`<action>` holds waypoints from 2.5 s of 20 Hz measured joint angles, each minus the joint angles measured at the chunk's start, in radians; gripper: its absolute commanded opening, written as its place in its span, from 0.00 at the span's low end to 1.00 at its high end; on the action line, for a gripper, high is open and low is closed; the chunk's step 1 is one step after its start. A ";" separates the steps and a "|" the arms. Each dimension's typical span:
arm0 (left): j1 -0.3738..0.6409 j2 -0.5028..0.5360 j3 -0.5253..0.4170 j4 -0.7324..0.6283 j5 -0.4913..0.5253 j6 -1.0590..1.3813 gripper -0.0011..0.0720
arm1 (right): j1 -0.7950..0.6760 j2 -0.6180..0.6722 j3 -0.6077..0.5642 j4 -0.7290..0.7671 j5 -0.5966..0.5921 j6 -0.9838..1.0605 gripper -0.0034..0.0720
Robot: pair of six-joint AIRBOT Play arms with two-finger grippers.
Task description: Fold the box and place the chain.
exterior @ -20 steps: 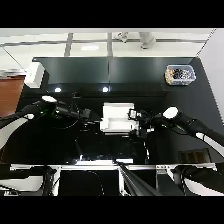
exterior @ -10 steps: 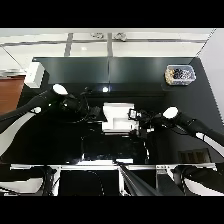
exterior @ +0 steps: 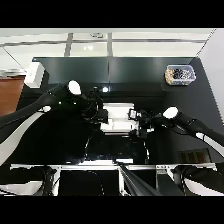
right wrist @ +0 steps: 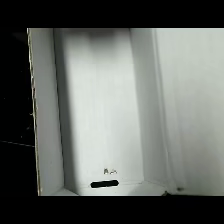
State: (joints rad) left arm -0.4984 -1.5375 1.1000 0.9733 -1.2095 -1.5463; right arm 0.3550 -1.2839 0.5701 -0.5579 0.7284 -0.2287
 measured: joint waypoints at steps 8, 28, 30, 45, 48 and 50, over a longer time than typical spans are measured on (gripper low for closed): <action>-0.109 0.000 0.048 0.192 0.020 -0.214 0.47 | 0.000 0.000 0.000 0.001 0.000 0.001 0.19; -0.229 -0.003 0.122 0.335 -0.023 -0.474 0.47 | 0.000 0.000 0.000 -0.002 -0.001 -0.001 0.19; -0.234 -0.003 0.123 0.328 -0.011 -0.478 0.47 | 0.000 0.000 0.000 -0.002 -0.001 -0.002 0.19; -0.252 -0.064 0.124 0.379 0.018 -0.559 0.47 | -0.001 0.000 0.000 0.002 -0.002 0.001 0.19; -0.251 -0.068 0.125 0.428 0.018 -0.618 0.47 | -0.001 0.000 0.000 0.001 -0.002 0.001 0.19; -0.255 -0.069 0.127 0.447 0.019 -0.654 0.47 | 0.000 0.000 0.000 0.002 -0.002 0.001 0.19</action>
State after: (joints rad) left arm -0.7536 -1.6066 1.2266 1.4208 -1.1900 -2.2005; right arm 0.3546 -1.2839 0.5701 -0.5564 0.7265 -0.2276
